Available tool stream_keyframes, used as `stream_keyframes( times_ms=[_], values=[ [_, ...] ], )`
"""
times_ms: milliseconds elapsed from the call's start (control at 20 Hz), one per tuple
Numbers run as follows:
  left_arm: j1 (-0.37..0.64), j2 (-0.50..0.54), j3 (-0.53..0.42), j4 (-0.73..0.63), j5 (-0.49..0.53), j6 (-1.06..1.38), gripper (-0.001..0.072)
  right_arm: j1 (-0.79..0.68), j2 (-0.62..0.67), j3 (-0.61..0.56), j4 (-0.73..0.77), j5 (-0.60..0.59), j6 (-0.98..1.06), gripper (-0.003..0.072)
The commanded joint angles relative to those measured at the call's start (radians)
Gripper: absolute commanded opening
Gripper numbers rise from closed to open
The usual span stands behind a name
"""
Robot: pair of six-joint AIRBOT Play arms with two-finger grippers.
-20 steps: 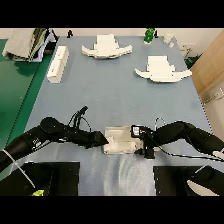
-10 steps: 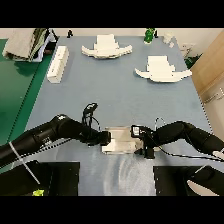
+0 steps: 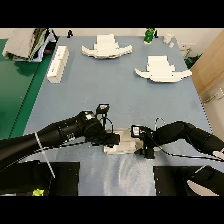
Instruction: Fold the box.
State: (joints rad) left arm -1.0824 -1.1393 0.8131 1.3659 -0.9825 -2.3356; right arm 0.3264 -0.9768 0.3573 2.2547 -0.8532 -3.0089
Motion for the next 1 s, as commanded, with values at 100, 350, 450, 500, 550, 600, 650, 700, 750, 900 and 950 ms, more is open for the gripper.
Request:
stream_keyframes(
  times_ms=[100,350,450,500,550,600,650,700,750,900,950],
  values=[
    [-0.043,-0.051,0.045,0.034,-0.069,-0.103,0.036,-0.001,-0.001,0.0,0.0,0.0,0.0,0.051],
    [-0.065,-0.118,0.078,0.066,-0.087,-0.152,0.036,-0.001,-0.001,0.0,0.0,0.0,0.0,0.0509],
    [-0.065,-0.157,0.108,0.073,-0.105,-0.153,0.0359,-0.001,-0.001,0.0,0.0,0.0,0.0,0.0509],
    [-0.065,-0.177,0.124,0.08,-0.114,-0.17,0.0352,-0.001,-0.001,0.0,0.0,0.0,0.0,0.0509],
    [-0.065,-0.197,0.14,0.082,-0.116,-0.19,0.0351,-0.001,-0.001,0.0,0.0,0.0,0.0,0.0509],
    [-0.065,-0.215,0.154,0.086,-0.118,-0.195,0.0352,-0.001,-0.001,0.0,0.0,0.0,0.0,0.0509],
    [-0.065,-0.232,0.168,0.087,-0.125,-0.195,0.0352,-0.001,-0.001,0.0,0.0,0.0,0.0,0.0509],
    [-0.065,-0.242,0.18,0.093,-0.134,-0.195,0.0352,-0.001,-0.001,0.0,0.0,0.0,0.0,0.051],
    [-0.065,-0.245,0.185,0.098,-0.137,-0.201,0.0352,-0.001,-0.001,0.0,0.0,0.0,0.0,0.0509],
    [-0.065,-0.245,0.185,0.101,-0.15,-0.204,0.0195,-0.001,-0.001,0.0,0.0,0.0,0.0,0.0509],
    [-0.065,-0.245,0.185,0.101,-0.151,-0.204,0.0048,-0.001,-0.001,0.0,0.0,0.0,0.0,0.0509]
  ],
)
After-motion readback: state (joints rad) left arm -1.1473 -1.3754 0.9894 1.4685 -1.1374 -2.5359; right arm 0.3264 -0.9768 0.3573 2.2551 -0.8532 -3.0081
